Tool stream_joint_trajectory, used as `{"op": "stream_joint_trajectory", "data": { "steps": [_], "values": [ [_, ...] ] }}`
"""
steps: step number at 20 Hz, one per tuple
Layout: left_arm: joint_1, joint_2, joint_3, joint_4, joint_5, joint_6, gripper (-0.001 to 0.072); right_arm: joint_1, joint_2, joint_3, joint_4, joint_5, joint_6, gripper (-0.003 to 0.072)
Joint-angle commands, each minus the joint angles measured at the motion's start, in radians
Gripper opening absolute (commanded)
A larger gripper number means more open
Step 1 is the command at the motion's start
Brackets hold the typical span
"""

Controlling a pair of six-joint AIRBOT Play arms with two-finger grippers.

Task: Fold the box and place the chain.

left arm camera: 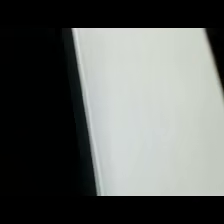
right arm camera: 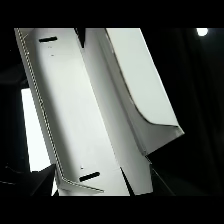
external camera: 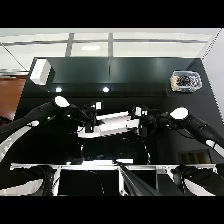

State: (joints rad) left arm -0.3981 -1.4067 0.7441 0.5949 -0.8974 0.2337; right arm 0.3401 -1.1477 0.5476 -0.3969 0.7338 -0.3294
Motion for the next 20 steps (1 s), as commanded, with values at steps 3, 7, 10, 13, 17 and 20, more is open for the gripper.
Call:
{"op": "stream_joint_trajectory", "data": {
  "steps": [3,7,10,13,17,20],
  "values": [
    [0.0,0.001,0.0,0.0,-0.003,0.005,0.0028,-0.002,0.006,0.027,0.008,0.014,0.0,0.0707],
    [-0.001,0.001,0.0,-0.001,-0.001,0.006,0.0028,0.001,0.005,0.024,-0.027,0.072,0.039,0.0707],
    [-0.001,0.001,0.0,-0.001,-0.001,0.028,0.0028,0.03,-0.006,0.006,-0.026,0.075,0.039,0.0707],
    [-0.001,0.001,0.0,-0.001,0.0,0.028,0.0027,0.059,-0.037,0.002,-0.027,0.063,0.046,0.0707],
    [-0.001,0.001,0.0,-0.001,0.0,0.028,0.0028,0.06,-0.055,0.002,-0.059,0.024,0.098,0.0707],
    [-0.001,0.001,0.0,-0.001,0.002,0.028,0.0028,0.06,-0.066,0.002,-0.082,0.024,0.098,0.0707]
  ]
}}
